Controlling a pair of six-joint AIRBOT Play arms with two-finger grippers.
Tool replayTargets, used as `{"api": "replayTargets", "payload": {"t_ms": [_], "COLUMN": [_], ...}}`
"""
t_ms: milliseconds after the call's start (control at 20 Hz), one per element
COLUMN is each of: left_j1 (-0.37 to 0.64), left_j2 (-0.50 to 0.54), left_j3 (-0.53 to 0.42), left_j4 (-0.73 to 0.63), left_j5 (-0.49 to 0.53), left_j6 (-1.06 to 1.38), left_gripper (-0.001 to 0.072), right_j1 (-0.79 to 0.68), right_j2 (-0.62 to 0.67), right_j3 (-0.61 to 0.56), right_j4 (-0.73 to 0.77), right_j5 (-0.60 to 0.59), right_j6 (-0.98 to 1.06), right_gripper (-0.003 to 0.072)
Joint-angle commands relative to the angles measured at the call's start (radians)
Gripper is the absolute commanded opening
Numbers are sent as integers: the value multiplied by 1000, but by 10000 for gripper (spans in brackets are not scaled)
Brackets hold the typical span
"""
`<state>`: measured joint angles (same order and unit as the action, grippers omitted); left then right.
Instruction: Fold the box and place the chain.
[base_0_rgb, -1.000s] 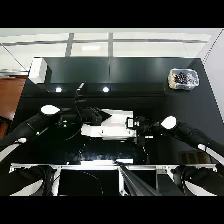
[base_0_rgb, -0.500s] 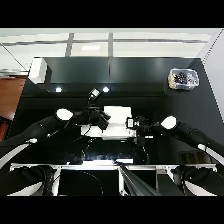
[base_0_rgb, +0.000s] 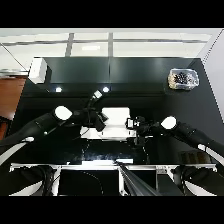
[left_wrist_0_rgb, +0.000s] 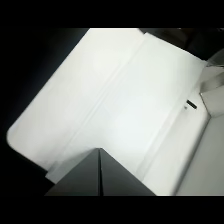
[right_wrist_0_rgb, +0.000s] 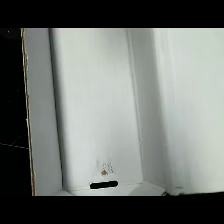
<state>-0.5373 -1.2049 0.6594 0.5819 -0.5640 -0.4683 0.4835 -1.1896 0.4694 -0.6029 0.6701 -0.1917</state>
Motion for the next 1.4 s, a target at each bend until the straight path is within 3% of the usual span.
{"api": "replayTargets", "payload": {"t_ms": [0,50,150,200,250,300,350,400,450,550,750,850,1300,1350], "left_j1": [98,139,213,243,259,260,252,238,220,170,90,66,56,53], "left_j2": [101,143,195,205,202,194,185,172,156,125,35,10,-8,-8], "left_j3": [37,37,37,37,34,24,10,-2,-12,-29,-29,-29,-29,-29], "left_j4": [114,121,190,244,281,308,326,333,334,335,333,333,295,269], "left_j5": [-93,-135,-234,-287,-327,-338,-342,-380,-441,-468,-409,-378,-301,-308], "left_j6": [-42,-42,-41,-41,-41,-36,-24,89,274,443,443,443,439,439], "left_gripper": [75,121,122,231,518,705,704,666,668,668,666,608,609,523], "right_j1": [1,1,1,1,1,1,1,1,1,1,1,1,1,1], "right_j2": [0,0,0,0,0,0,0,0,0,0,0,0,0,0], "right_j3": [0,0,0,0,0,0,0,0,0,0,0,0,0,0], "right_j4": [0,0,0,0,1,0,0,0,0,0,0,0,0,0], "right_j5": [-1,-1,-1,-1,-1,-1,-1,-1,-1,-1,-1,-1,-1,-2], "right_j6": [0,0,0,0,0,0,0,0,0,0,0,0,0,0], "right_gripper": [578,577,578,578,577,578,578,578,578,578,578,578,578,578]}}
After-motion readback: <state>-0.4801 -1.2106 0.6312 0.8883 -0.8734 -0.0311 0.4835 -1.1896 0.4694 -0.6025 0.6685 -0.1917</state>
